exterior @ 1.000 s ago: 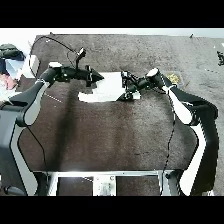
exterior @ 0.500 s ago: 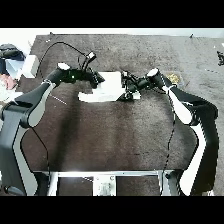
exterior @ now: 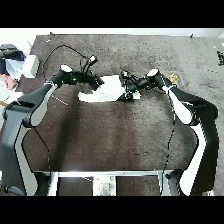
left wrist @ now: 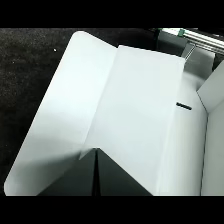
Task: Fold the box and place the chain.
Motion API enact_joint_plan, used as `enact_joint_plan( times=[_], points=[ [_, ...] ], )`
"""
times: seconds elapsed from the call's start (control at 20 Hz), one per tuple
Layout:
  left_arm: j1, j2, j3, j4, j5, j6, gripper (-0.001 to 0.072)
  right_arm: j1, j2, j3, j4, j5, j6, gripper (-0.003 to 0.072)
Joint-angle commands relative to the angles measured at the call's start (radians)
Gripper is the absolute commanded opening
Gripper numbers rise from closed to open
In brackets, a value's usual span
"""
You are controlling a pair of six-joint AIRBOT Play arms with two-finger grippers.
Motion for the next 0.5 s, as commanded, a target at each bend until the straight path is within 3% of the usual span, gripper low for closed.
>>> enact_joint_plan(
  times=[0.0,0.2,0.45],
  points=[
    [0.000,-0.004,0.015,0.013,-0.016,0.000,0.0013,0.000,0.000,0.000,0.000,0.000,-0.002,0.0470],
    [0.009,0.006,0.099,0.013,-0.098,-0.001,0.0012,0.000,0.000,0.000,-0.001,0.000,-0.002,0.0470],
    [0.077,0.110,0.123,0.051,-0.222,-0.001,0.0009,0.000,0.000,0.000,-0.001,0.000,-0.002,0.0470]
  ],
)
